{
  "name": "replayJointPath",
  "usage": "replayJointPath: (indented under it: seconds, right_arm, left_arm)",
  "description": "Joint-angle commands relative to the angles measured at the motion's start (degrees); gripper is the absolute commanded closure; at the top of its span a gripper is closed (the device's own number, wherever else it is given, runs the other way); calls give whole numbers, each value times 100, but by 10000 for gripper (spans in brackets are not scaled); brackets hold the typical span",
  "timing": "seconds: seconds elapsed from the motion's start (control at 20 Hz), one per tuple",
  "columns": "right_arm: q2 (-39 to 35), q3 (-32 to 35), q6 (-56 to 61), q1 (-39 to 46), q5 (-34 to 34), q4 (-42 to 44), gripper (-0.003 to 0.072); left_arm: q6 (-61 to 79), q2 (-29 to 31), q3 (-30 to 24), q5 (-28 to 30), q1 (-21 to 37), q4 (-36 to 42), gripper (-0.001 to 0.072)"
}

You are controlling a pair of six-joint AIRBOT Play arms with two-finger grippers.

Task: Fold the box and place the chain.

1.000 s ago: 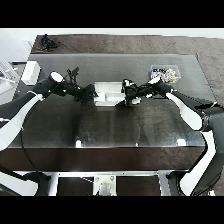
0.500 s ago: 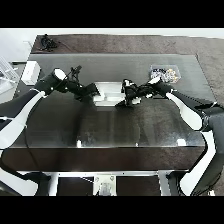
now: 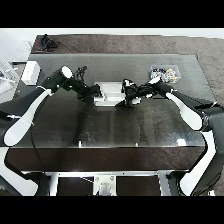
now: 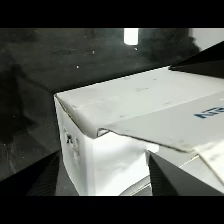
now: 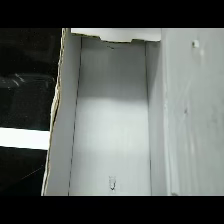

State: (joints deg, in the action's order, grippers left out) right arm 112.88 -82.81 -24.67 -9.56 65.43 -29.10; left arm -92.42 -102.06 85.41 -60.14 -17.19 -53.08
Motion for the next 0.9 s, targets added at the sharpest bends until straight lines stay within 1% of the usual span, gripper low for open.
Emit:
replayJointPath:
  seconds: [0.0, 0.15, 0.25, 0.45, 0.55, 0.75, 0.85]
  right_arm:
    - [0, 2, 2, -2, 2, 2, 108]
    - [0, 2, 0, -2, 2, 2, 108]
    - [0, 2, 2, -2, 2, 2, 108]
    - [0, 2, 2, -2, 2, 2, 108]
    - [0, 2, 2, -2, 2, 2, 108]
    - [0, 2, 2, -2, 2, 2, 108]
    - [0, 2, 2, -2, 2, 2, 108]
  left_arm:
    - [-374, -120, 291, -275, -35, -398, 111]
    - [-885, -350, 826, -758, -236, -1128, 110]
    - [-1086, -428, 1021, -890, -315, -1416, 110]
    - [-1108, -428, 1034, -822, -317, -1425, 110]
    - [-1119, -431, 1062, -793, -376, -1602, 111]
    - [-1217, -452, 1069, -750, -479, -1687, 111]
    - [-1272, -562, 1272, -883, -538, -1843, 111]
